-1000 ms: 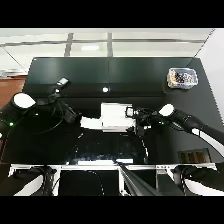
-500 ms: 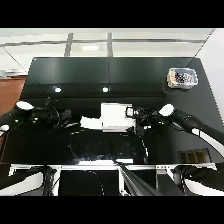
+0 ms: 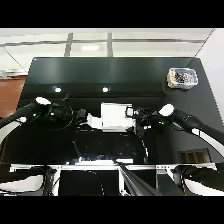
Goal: Fold the box and place the chain.
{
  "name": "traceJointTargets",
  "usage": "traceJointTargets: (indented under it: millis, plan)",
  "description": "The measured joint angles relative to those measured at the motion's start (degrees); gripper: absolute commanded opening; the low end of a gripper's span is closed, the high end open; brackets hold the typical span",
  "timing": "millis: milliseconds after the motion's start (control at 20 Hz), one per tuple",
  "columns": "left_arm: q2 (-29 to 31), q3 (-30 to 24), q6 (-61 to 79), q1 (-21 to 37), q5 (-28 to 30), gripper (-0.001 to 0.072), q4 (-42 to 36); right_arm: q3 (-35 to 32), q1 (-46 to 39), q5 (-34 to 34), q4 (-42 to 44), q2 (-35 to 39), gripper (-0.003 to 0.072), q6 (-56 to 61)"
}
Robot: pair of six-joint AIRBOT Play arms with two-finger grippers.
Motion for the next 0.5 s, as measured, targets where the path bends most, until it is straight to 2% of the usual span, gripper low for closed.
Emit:
traceJointTargets:
  millis: [50,100,500]
  plan:
    - [-0.1,0.7,0.7,-0.3,-1.0,0.0606,-0.3,0.0,0.0,0.0,0.0,0.0,0.0479,0.0]
    - [-0.2,1.4,1.1,-0.5,-1.9,0.0645,-0.7,0.0,0.0,0.0,0.0,0.0,0.0479,0.0]
    - [-0.3,6.4,-2.1,-5.8,-3.2,0.0625,0.9,0.0,0.0,0.0,0.0,0.0,0.0479,0.0]
